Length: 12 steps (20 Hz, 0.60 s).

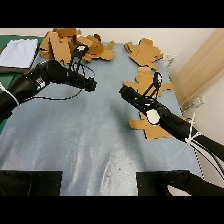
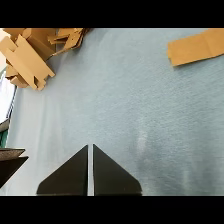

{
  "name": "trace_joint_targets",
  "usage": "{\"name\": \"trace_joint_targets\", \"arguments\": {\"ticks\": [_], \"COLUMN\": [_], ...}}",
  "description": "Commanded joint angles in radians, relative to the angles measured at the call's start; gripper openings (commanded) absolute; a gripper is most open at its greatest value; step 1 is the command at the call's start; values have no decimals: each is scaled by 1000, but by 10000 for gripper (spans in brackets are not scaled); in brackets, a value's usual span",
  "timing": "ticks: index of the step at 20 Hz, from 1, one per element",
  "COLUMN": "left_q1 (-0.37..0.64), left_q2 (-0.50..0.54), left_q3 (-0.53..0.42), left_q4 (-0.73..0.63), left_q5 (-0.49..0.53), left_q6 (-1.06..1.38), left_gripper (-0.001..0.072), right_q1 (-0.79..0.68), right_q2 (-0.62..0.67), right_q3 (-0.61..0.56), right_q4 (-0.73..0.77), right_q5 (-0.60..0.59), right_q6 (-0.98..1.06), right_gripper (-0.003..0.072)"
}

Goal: Fold the box.

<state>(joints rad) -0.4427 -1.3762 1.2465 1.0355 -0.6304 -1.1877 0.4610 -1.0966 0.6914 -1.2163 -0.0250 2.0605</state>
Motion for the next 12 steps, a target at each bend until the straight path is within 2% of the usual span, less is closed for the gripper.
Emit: {"name": "trace_joint_targets", "arguments": {"ticks": [1, 8, 10, 12], "left_q1": [0, 0, 0, 0], "left_q2": [-3, -8, -8, -8], "left_q3": [0, 0, 0, 0], "left_q4": [-2, -3, -3, -3], "left_q5": [1, 0, 0, 0], "left_q6": [1, 1, 1, 1], "left_gripper": [330, 330, 330, 330], "right_q1": [0, -5, -27, -79], "right_q2": [0, 0, -2, -21], "right_q3": [-2, 34, 143, 301], "right_q4": [0, 17, -112, -285], "right_q5": [1, -33, 66, 298], "right_q6": [0, 3, -61, -160], "right_gripper": [52, 52, 56, 68]}}
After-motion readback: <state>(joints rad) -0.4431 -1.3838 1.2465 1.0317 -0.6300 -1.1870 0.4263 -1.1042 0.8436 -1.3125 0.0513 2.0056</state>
